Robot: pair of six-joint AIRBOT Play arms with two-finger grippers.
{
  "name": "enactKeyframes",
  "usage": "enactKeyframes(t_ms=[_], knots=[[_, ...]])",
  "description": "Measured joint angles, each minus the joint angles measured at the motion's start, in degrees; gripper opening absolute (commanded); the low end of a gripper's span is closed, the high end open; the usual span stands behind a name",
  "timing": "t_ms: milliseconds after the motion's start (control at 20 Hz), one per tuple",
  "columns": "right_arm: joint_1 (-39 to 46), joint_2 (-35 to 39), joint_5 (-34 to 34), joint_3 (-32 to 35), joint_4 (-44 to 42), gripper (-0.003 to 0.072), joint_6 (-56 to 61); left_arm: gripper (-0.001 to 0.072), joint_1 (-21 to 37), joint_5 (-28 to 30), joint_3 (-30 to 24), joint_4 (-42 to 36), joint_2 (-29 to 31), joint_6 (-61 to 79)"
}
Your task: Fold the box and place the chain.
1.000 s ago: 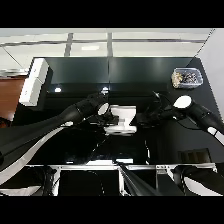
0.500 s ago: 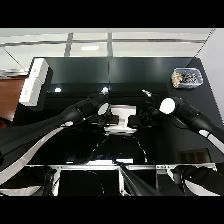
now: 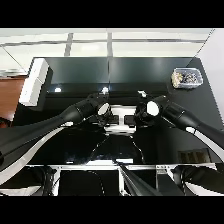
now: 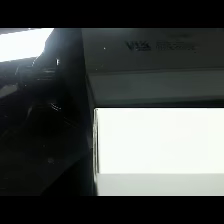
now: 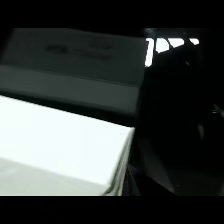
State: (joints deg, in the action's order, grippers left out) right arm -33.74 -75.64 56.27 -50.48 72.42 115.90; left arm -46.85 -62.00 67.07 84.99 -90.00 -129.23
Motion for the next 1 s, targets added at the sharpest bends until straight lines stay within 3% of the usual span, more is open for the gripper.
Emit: enactKeyframes(t_ms=[600, 650, 800, 850, 900, 1000], knots=[[-2.9, -3.3, 5.7, -4.0, 7.8, 0.0331, 8.3, 0.0026, 0.0, 0.0, 0.0, 0.0, 0.0, 0.0], [-3.1, -3.7, 5.7, -4.0, 7.9, 0.0266, 8.7, 0.0026, 0.0, 0.0, 0.0, 0.0, 0.0, 0.0], [-3.6, -4.6, 5.5, -4.2, 8.0, 0.0240, 9.8, 0.0026, 0.0, 0.0, 0.0, 0.0, 0.0, 0.0], [-3.7, -4.7, 5.5, -4.2, 8.0, 0.0197, 10.0, 0.0027, 0.0, 0.0, 0.0, 0.0, 0.0, 0.0], [-3.7, -4.9, 5.3, -4.2, 7.9, 0.0013, 10.1, 0.0027, 0.0, 0.1, 0.0, 0.0, 0.0, 0.0], [-3.8, -5.1, 5.4, -4.2, 8.1, 0.0011, 10.7, 0.0026, 0.0, 0.1, 0.0, -0.3, 0.0, -0.1]])
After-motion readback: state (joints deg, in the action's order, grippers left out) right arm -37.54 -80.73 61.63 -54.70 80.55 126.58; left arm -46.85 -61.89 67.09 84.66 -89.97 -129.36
